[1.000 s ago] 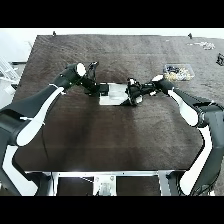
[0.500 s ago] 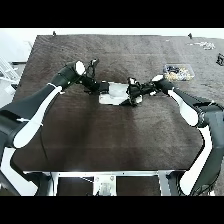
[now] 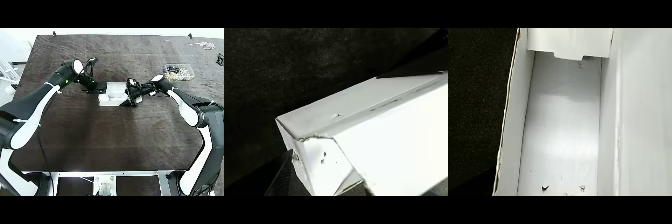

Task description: Fold the box and place the chain.

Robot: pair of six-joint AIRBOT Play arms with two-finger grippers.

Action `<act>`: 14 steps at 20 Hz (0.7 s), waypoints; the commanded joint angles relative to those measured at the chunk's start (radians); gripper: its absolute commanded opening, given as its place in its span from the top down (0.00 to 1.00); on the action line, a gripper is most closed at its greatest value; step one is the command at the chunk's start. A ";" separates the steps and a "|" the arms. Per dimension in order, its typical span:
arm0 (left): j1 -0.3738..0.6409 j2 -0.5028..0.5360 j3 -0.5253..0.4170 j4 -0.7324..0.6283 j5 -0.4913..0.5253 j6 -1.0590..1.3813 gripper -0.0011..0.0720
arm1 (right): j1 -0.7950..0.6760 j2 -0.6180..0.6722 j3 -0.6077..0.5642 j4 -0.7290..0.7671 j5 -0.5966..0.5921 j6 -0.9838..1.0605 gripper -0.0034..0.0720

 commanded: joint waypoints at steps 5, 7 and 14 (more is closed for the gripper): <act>0.003 -0.023 -0.001 0.027 -0.099 -0.032 0.30 | -0.001 0.000 0.000 0.004 -0.002 0.002 0.18; 0.003 -0.032 0.000 0.028 -0.085 -0.051 0.30 | 0.000 0.000 0.000 0.004 -0.002 0.002 0.18; -0.007 -0.066 0.001 0.027 -0.024 -0.089 0.30 | 0.000 0.000 0.000 0.004 -0.002 0.002 0.18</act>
